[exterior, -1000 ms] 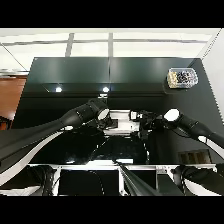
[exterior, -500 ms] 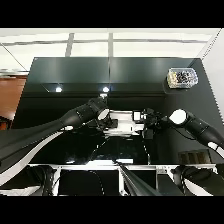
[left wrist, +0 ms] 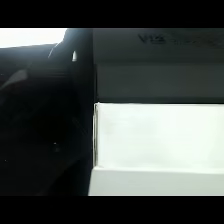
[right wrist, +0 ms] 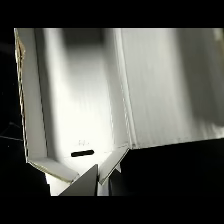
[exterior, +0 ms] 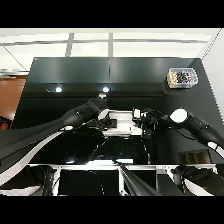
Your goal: Fold the box and place the chain.
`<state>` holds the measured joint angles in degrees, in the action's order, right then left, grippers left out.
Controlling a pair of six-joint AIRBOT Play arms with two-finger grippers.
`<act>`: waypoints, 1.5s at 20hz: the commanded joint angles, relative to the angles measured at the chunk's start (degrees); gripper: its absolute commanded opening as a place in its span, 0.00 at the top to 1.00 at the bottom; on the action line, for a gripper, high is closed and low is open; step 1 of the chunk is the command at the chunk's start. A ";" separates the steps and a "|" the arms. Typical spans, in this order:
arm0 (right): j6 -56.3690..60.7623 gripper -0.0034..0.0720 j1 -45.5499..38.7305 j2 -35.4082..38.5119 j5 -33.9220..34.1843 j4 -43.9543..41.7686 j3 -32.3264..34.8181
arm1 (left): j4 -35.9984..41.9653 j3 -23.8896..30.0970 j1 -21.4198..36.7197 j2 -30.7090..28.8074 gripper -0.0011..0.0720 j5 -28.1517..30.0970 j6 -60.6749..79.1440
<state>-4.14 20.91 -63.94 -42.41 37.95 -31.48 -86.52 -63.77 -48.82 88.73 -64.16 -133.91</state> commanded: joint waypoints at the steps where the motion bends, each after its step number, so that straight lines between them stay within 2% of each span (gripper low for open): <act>1: -0.13 0.87 0.04 -0.79 0.31 -3.67 -0.04 | 0.07 0.02 0.02 0.00 0.95 0.68 0.15; 2: -0.11 0.84 0.04 -0.79 1.18 -3.54 -0.04 | 0.07 0.02 0.02 0.00 0.95 0.68 0.15; 3: -0.13 0.57 0.02 -0.79 2.40 -3.45 -0.04 | 0.07 0.02 0.02 0.00 0.95 0.68 0.15; 4: -0.13 0.46 0.02 -0.72 3.65 -3.43 -0.07 | 0.07 0.02 0.02 0.00 0.95 0.68 0.15; 6: -0.15 0.46 -0.28 -0.42 4.94 -2.78 -0.07 | 0.09 0.02 0.02 0.00 0.95 0.66 0.15; 13: 8.83 0.45 -1.51 2.01 3.63 14.84 -0.07 | 0.04 0.02 0.02 0.02 0.95 0.68 0.15; 14: 9.94 0.30 -1.53 2.01 2.99 15.72 -0.07 | 0.04 0.02 0.02 0.02 0.95 0.68 0.15; 15: 10.43 0.05 -1.51 2.01 2.01 16.13 -0.07 | 0.04 0.02 0.02 0.02 0.95 0.68 0.15; 19: 9.97 0.06 -1.49 1.99 -2.54 14.21 -0.04 | 0.04 0.02 0.02 0.04 0.95 0.70 0.15; 24: -1.29 0.06 0.31 1.57 -2.40 4.39 -0.04 | 0.07 0.02 0.02 0.04 0.95 0.68 0.15; 25: -1.44 0.14 1.11 1.40 -2.36 4.07 -0.04 | 0.04 0.02 0.02 0.04 0.95 0.68 0.15; 27: -1.49 0.19 1.62 1.03 -2.23 3.98 -0.04 | 0.04 0.02 0.02 0.04 0.95 0.74 0.15; 28: -1.46 0.35 1.60 1.01 -2.21 4.04 -0.04 | 0.04 0.02 0.02 0.04 0.95 0.81 0.15; 30: -1.46 0.40 1.62 1.01 -2.05 3.85 -0.04 | 0.04 0.02 0.02 0.04 0.95 0.92 0.15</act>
<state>-4.54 22.11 -62.78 -44.49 43.03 -31.55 -86.46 -63.77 -48.82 88.73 -63.42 -133.75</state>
